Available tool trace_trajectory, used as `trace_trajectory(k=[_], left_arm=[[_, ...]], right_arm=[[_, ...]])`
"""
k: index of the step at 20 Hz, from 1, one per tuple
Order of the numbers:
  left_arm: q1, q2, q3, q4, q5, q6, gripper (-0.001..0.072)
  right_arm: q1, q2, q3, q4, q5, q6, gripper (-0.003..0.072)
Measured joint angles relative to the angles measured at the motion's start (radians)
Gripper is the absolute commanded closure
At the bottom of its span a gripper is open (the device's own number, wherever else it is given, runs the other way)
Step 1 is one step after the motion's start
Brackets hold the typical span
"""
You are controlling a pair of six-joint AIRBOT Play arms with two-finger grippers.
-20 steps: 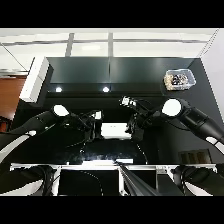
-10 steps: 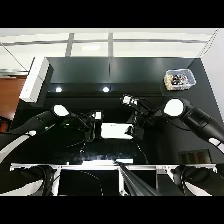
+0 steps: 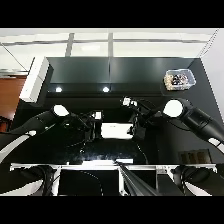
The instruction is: Fold the box and place the chain.
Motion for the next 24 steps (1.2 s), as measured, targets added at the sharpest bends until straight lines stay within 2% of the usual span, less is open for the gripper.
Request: trace_trajectory(k=[1, 2, 3, 9, 24], left_arm=[[0.0, 0.0, 0.0, 0.0, 0.0, 0.0, 0.0321], [0.0, 0.0, 0.0, 0.0, 0.0, 0.0, 0.0321], [0.0, 0.0, 0.0, -0.001, 0.0, -0.004, 0.0321], [0.0, 0.0, 0.0, 0.0, 0.0, -0.002, 0.0321], [0.0, 0.0, 0.0, 0.0, 0.0, 0.0, 0.0321]], right_arm=[[0.002, 0.0, 0.0, -0.007, -0.006, -0.002, 0.023], [0.005, 0.0, 0.0, -0.013, -0.013, -0.002, 0.0299], [0.006, 0.0, 0.0, -0.015, -0.016, -0.001, 0.0323], [0.009, 0.0, 0.0, -0.024, -0.031, 0.002, 0.0323], [0.014, -0.013, -0.001, -0.012, 0.017, 0.002, 0.0323]])
